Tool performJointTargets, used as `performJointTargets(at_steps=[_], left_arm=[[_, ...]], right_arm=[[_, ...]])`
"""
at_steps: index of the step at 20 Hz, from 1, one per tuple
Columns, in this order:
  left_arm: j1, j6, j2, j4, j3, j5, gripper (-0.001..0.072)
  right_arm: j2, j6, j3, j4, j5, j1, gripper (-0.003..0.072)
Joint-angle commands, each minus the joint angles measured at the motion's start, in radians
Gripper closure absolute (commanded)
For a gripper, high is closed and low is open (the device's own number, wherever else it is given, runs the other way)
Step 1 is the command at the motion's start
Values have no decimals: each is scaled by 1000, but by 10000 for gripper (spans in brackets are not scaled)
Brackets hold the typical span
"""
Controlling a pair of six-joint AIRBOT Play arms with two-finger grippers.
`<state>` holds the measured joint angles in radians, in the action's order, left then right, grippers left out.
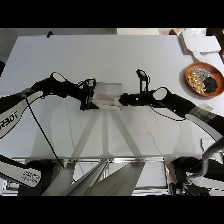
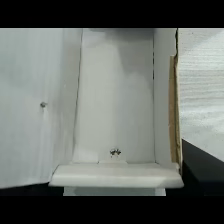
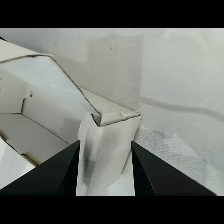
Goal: Fold the box and place the chain.
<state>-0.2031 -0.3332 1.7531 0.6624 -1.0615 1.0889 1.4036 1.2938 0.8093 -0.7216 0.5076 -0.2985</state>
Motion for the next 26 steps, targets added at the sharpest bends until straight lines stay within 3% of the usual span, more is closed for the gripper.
performJointTargets(at_steps=[1,5,14,19,26], left_arm=[[0,0,0,0,0,0,394],[0,0,0,0,0,0,394],[0,0,0,0,0,0,394],[0,0,0,0,0,0,394],[0,0,0,0,0,0,394]], right_arm=[[-1,379,76,-436,40,-47,348],[0,520,119,-627,105,-86,349],[56,585,216,-679,214,-148,349],[117,811,275,-813,264,-181,349],[184,963,332,-892,290,-213,350]])
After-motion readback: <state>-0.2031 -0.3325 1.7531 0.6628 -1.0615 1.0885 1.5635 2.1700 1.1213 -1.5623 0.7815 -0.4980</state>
